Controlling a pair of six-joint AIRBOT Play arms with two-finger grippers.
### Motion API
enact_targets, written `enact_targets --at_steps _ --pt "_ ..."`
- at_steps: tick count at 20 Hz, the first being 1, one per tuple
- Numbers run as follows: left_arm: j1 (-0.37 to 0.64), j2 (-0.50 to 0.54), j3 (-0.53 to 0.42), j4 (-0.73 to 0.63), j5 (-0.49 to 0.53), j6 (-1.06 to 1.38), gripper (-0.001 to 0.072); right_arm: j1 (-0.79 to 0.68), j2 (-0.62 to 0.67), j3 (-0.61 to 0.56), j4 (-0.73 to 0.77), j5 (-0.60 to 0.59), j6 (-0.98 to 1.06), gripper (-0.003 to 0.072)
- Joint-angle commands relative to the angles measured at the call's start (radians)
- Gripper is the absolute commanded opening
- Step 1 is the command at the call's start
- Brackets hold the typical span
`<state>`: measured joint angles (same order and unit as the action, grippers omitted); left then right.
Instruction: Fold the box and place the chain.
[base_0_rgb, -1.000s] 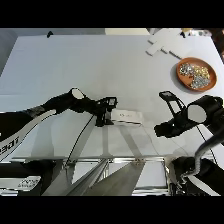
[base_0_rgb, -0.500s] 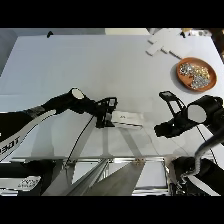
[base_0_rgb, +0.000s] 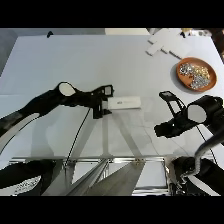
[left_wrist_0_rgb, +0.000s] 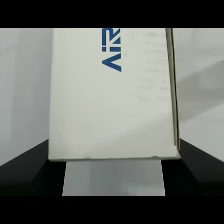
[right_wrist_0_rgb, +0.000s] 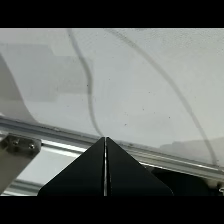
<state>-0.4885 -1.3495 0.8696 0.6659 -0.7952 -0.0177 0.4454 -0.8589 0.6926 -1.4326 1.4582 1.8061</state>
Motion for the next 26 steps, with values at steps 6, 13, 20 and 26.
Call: enact_targets --at_steps 6,13,20,26 --pt "0.430 0.350 0.001 0.303 0.108 -0.570 0.0002 0.000 0.001 0.001 0.000 0.000 0.000 0.0020" --pt "0.811 0.389 -0.003 0.563 0.008 -0.924 0.0001 0.000 0.001 0.001 0.000 0.000 0.000 0.0020" --pt "0.900 0.359 -0.147 0.663 0.042 -1.066 0.0001 0.000 0.001 0.001 0.000 0.000 0.000 0.0020" --pt "0.900 0.344 -0.281 0.714 0.122 -1.117 0.0002 0.000 0.001 0.001 0.000 0.000 0.000 0.0020"
